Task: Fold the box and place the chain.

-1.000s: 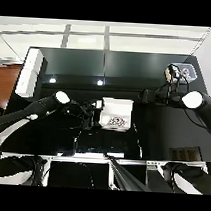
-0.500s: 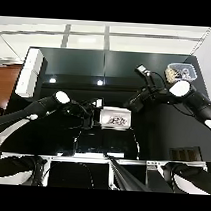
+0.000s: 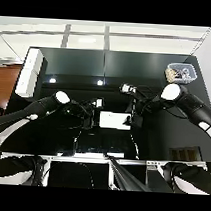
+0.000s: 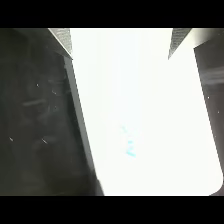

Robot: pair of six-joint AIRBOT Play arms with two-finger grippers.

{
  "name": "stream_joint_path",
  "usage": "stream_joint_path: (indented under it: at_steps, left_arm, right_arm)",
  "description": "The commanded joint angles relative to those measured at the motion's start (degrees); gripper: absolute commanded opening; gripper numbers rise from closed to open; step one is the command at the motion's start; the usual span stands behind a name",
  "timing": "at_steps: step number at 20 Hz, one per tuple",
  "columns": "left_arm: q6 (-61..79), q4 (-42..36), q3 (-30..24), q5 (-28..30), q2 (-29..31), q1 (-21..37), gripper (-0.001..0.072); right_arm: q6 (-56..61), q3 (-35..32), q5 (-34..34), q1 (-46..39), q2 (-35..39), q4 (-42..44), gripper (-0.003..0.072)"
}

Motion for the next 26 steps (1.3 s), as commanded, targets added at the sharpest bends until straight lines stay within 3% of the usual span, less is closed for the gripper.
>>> stream_joint_path:
  at_steps: [1, 5, 11, 16, 17, 20, 22, 26]
  left_arm:
    - [0.02, 0.02, 0.02, -0.09, -0.02, 0.02, 0.0340]
    - [0.02, 0.00, 0.02, -0.09, -0.02, 0.02, 0.0339]
    - [0.04, 0.00, 0.02, -0.07, -0.02, 0.02, 0.0340]
    - [0.04, 0.02, 0.02, -0.07, -0.02, 0.02, 0.0340]
    - [0.04, 0.00, 0.02, -0.09, -0.02, 0.02, 0.0340]
    - [0.02, 0.00, 0.02, -0.31, -0.02, 0.02, 0.0340]
    - [0.04, 0.02, 0.02, -0.31, -0.02, 0.02, 0.0340]
    - [0.02, 0.00, 0.02, -0.31, -0.02, 0.02, 0.0340]
  right_arm:
    - [-3.41, -0.44, -0.81, 1.49, -0.02, -0.72, 0.0678]
    - [-3.43, -0.44, 0.98, 1.46, -0.02, -0.79, 0.0678]
    - [-3.06, -0.42, -3.96, 1.46, -0.02, -2.08, 0.0672]
    - [-2.08, -0.42, -2.60, 1.46, 0.00, -1.99, 0.0662]
    - [-2.03, -0.39, -2.45, 1.46, 0.00, -1.97, 0.0482]
    - [-1.99, -0.39, -2.47, 1.46, 0.04, -1.66, 0.0465]
    - [-1.38, 0.02, -2.54, 1.46, 0.13, -1.40, 0.0415]
    - [-0.76, 0.13, -2.91, 1.44, 0.42, -1.42, 0.0411]
